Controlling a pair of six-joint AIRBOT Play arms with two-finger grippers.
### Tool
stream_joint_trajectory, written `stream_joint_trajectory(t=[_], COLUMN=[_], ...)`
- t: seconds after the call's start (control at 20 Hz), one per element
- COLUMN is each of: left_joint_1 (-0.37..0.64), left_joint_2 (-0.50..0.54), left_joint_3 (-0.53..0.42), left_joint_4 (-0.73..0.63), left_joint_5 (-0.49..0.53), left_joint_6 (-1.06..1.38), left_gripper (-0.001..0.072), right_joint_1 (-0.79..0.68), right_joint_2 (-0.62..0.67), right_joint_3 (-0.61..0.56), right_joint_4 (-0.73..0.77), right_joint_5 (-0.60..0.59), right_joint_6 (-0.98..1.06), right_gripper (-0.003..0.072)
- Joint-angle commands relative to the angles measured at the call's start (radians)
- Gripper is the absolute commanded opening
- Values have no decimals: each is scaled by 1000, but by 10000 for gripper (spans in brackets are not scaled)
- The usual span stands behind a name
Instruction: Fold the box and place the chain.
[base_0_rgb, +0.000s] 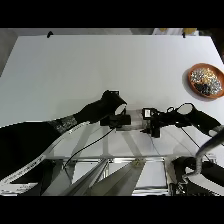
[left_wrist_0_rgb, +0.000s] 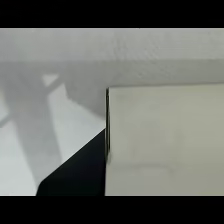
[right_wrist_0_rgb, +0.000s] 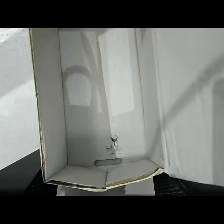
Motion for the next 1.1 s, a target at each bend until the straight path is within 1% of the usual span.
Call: stream_joint_trajectory(t=[0.0, 0.05, 0.15, 0.2, 0.3, 0.35, 0.45, 0.6, 0.65, 0.7, 0.75, 0.8, 0.85, 0.9, 1.0, 1.05], left_joint_1=[5, 10, 31, 42, 66, 82, 121, 174, 185, 195, 208, 226, 249, 280, 343, 373], left_joint_2=[19, 36, 82, 108, 167, 199, 259, 356, 389, 427, 468, 509, 546, 583, 624, 626], left_joint_3=[2, 2, 2, 2, 2, 2, 1, 0, -8, -38, -89, -158, -233, -319, -475, -550], left_joint_4=[-35, -36, -43, -42, -40, -34, -38, -44, -33, -23, -13, -19, -51, -105, -221, -287], left_joint_5=[8, 5, -5, -14, -55, -82, -124, -164, -175, -169, -150, -119, -84, -27, 112, 192], left_joint_6=[68, 92, 144, 171, 284, 343, 392, 541, 632, 737, 896, 1086, 1254, 1438, 1774, 1950], left_gripper=[43, 52, 191, 233, 245, 326, 426, 489, 573, 666, 698, 698, 698, 698, 698, 698], right_joint_1=[0, 0, 0, 0, 0, 0, 0, 0, 0, 0, 0, 0, 0, 0, 0, 0], right_joint_2=[0, 0, 0, 0, 0, 0, 0, 0, 0, 0, 0, 0, 0, 0, 0, 0], right_joint_3=[0, 0, 0, 0, 0, 0, 0, 0, 0, 0, 0, 0, 0, 0, 0, 0], right_joint_4=[1, 1, 1, 1, 1, 1, 0, 0, 0, 1, 1, 1, 0, 1, 1, 0], right_joint_5=[0, 0, 0, 0, 0, 0, 0, 0, 0, 0, 0, 0, 0, 0, 0, 0], right_joint_6=[0, 1, 0, 1, 1, 0, 0, 1, 0, 0, 1, 0, 0, 1, 1, 0], right_gripper=[416, 416, 416, 416, 416, 416, 416, 416, 416, 416, 416, 416, 416, 416, 416, 416])
